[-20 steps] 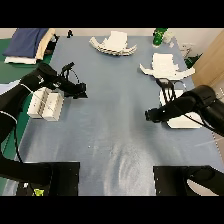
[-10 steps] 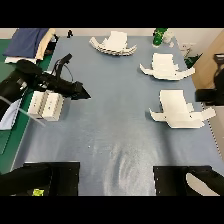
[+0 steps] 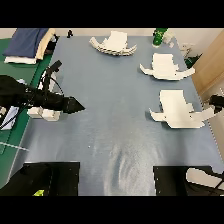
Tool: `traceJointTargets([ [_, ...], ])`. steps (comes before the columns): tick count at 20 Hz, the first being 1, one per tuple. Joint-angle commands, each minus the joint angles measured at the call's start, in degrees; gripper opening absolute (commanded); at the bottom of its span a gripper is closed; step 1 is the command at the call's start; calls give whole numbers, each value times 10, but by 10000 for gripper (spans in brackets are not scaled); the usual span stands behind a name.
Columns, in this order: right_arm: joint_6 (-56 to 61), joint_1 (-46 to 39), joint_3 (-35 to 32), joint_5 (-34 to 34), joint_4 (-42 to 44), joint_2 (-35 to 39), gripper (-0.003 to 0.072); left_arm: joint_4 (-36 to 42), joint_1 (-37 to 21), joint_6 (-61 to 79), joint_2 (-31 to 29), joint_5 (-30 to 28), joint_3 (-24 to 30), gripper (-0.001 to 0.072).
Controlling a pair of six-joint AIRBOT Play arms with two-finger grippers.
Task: Fold the box.
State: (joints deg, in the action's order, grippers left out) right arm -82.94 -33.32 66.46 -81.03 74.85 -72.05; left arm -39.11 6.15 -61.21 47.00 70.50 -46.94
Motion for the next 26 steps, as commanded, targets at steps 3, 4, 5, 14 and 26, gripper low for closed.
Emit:
traceJointTargets([
  [3, -67, -66, 85, 2, 80, -102, 381, -3, -1, -3, -11, -62, 6, 14],
  [4, -88, -76, 101, -1, 118, -116, 381, -3, -1, -3, -11, -66, 6, 14],
  [5, -100, -83, 110, -2, 140, -127, 381, -3, -1, -3, -11, -69, 6, 14],
  [14, -153, -101, 119, -18, 140, -194, 380, 4, -1, -3, -11, -69, 6, 15],
  [26, -271, -84, 119, -54, 416, -196, 3, 5, -1, -3, -11, -69, 6, 15],
])
